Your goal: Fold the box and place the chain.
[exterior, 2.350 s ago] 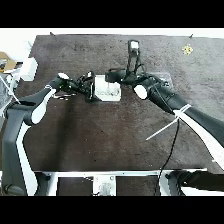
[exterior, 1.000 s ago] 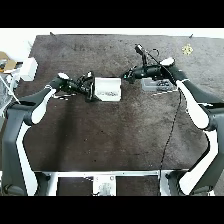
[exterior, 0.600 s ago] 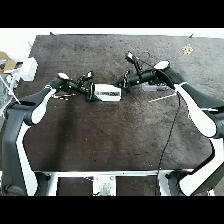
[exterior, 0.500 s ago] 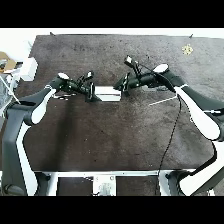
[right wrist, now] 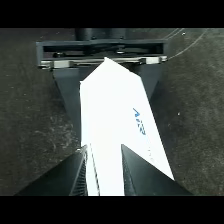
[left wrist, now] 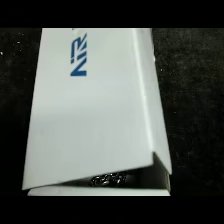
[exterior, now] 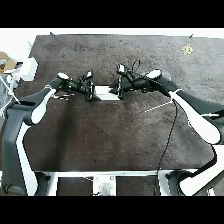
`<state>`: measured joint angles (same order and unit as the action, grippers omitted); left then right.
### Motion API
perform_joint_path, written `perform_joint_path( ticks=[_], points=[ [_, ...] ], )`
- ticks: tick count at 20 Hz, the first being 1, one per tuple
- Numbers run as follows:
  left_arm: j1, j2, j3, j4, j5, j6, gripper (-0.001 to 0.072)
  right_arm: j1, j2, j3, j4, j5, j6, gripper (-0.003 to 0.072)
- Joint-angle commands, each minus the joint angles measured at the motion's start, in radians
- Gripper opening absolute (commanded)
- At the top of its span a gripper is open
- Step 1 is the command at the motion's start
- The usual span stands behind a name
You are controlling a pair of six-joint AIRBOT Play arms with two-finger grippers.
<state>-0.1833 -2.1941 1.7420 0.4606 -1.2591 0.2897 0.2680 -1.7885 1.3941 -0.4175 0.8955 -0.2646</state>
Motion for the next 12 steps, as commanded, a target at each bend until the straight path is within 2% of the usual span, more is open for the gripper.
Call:
perform_joint_path(
  ticks=[1, 3, 7, 12],
  points=[
    [0.000, 0.000, 0.001, 0.002, -0.005, 0.003, 0.0285, 0.007, -0.004, -0.002, -0.016, -0.067, -0.036, 0.0280],
    [-0.001, 0.000, 0.001, 0.002, -0.005, 0.003, 0.0285, 0.007, -0.003, -0.002, -0.014, -0.084, -0.079, 0.0285],
    [-0.001, 0.000, 0.001, 0.002, -0.005, 0.003, 0.0285, 0.007, 0.021, 0.025, 0.008, -0.010, -0.073, 0.0282],
    [-0.001, 0.000, 0.001, 0.002, -0.005, 0.003, 0.0285, 0.005, 0.044, 0.025, 0.010, -0.093, -0.077, 0.0264]
  ],
)
